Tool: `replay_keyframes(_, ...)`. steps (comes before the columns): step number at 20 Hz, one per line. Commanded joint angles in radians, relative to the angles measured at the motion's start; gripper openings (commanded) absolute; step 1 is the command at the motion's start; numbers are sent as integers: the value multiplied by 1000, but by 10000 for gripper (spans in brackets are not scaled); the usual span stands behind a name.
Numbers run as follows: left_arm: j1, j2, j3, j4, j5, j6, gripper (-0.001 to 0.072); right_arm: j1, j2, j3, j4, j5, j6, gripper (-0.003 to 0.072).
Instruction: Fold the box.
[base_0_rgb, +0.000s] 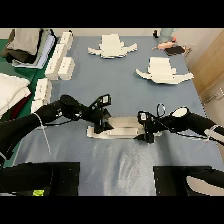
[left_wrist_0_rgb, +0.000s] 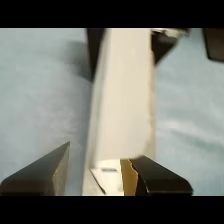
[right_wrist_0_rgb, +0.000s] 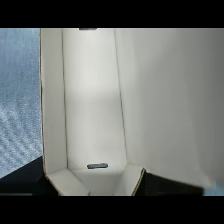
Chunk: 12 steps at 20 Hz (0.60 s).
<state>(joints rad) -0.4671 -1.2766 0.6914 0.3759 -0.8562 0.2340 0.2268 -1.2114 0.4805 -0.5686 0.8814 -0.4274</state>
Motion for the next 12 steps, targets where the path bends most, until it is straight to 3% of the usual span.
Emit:
replay_keyframes(1,23,71,2,157,-12,-205,490,-1,-1,0,0,0,0,600)
replay_keyframes(4,40,189,2,344,-37,-465,481,-1,-1,0,0,0,0,599)
replay_keyframes(6,39,258,2,468,-74,-674,9,-1,-1,0,0,0,0,599)
replay_keyframes(9,33,306,2,503,-203,-956,16,-1,-1,0,0,0,0,599)
replay_keyframes(11,-11,301,3,391,-258,-1047,16,-1,-1,0,0,0,0,600)
replay_keyframes(12,-58,297,4,308,-229,-1065,16,-1,-1,0,0,0,0,599)
